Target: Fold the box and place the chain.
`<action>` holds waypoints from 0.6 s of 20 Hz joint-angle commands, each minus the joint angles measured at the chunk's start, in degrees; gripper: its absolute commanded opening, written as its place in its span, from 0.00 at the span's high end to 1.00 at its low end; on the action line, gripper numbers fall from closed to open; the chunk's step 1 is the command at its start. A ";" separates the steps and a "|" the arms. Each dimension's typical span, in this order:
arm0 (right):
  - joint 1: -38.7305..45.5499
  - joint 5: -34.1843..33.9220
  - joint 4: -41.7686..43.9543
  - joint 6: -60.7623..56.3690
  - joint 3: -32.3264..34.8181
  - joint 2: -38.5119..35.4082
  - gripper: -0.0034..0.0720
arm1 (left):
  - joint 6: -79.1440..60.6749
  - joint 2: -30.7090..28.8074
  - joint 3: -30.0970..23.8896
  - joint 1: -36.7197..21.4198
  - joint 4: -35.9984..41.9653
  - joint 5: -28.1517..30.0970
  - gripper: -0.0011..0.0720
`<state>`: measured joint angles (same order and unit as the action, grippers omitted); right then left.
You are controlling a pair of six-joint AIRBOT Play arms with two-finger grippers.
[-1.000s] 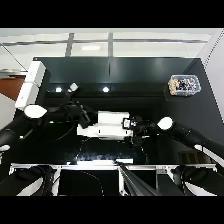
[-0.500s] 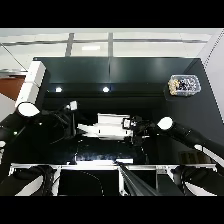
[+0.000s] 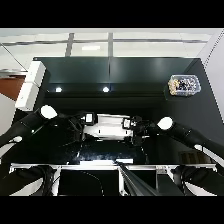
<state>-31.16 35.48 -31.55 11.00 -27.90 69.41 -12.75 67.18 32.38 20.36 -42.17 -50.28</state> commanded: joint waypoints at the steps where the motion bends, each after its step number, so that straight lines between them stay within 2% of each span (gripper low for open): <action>1: -0.07 0.02 0.00 -0.02 0.00 0.04 0.26 | -0.57 0.83 -0.02 1.14 2.60 1.73 0.38; 2: -0.07 0.02 0.00 -0.02 0.00 0.04 0.26 | -0.57 0.92 -0.02 1.14 2.58 1.31 0.45; 3: -0.07 0.02 0.00 -0.02 0.00 0.04 0.26 | -0.57 1.05 0.00 1.14 2.62 -0.02 0.46; 5: -0.07 0.02 0.00 -0.02 0.00 0.04 0.26 | -0.57 1.09 0.00 1.14 2.62 -2.36 0.60; 9: -0.07 0.02 0.00 -0.02 0.00 0.04 0.26 | -0.55 1.27 -0.02 1.14 6.03 -2.73 0.64; 11: -0.07 0.02 0.00 -0.02 0.00 0.04 0.26 | -0.55 1.92 -0.02 1.14 8.81 -2.21 0.75; 12: -0.07 0.02 0.00 -0.02 0.00 0.04 0.26 | -0.55 2.51 -0.02 1.16 9.27 -2.27 0.76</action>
<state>-31.16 35.51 -31.55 10.96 -27.90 69.41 -13.34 68.88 32.38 21.47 -36.16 -52.58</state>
